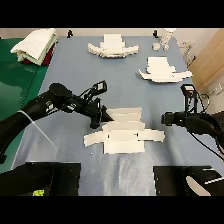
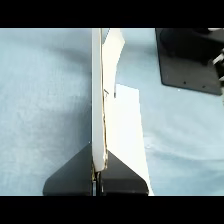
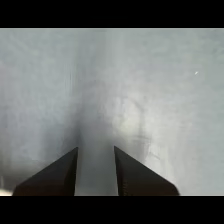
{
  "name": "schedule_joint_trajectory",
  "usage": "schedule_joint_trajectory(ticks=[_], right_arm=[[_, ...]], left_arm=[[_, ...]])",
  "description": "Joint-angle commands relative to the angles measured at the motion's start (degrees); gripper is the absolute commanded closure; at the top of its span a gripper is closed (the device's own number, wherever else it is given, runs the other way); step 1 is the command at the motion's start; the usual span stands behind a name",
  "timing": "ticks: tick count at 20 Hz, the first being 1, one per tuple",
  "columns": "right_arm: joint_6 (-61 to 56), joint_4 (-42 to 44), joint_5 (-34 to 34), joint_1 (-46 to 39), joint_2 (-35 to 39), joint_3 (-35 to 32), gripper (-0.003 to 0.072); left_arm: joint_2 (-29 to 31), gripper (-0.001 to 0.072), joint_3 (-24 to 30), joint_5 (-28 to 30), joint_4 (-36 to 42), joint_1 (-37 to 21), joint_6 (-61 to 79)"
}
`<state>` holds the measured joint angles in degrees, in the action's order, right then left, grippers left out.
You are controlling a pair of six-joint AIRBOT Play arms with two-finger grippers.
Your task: Fold the box.
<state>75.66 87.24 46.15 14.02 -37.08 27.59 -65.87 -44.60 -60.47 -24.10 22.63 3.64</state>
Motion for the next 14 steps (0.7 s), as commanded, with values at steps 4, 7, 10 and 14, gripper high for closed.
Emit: schedule_joint_trajectory(ticks=[4, 7, 10, 14], right_arm=[[-8.33, -2.8, -5.64, 0.02, -0.02, 0.76, 0.0341], [-8.33, -2.8, -5.62, 0.02, -0.02, 0.76, 0.0342], [-8.33, -2.62, -5.62, 0.02, -0.02, 0.76, 0.0342], [-8.33, -2.4, -5.62, 0.02, -0.02, 0.76, 0.0342]], left_arm=[[6.97, 0.0702, 10.25, 14.12, -0.76, 7.04, 10.51], [7.26, 0.0701, 13.53, 16.98, 3.43, 8.5, 14.03], [7.26, 0.07, 15.17, 18.6, 5.01, 8.46, 15.34], [7.26, 0.0699, 16.9, 19.37, 5.05, 8.46, 15.21]])
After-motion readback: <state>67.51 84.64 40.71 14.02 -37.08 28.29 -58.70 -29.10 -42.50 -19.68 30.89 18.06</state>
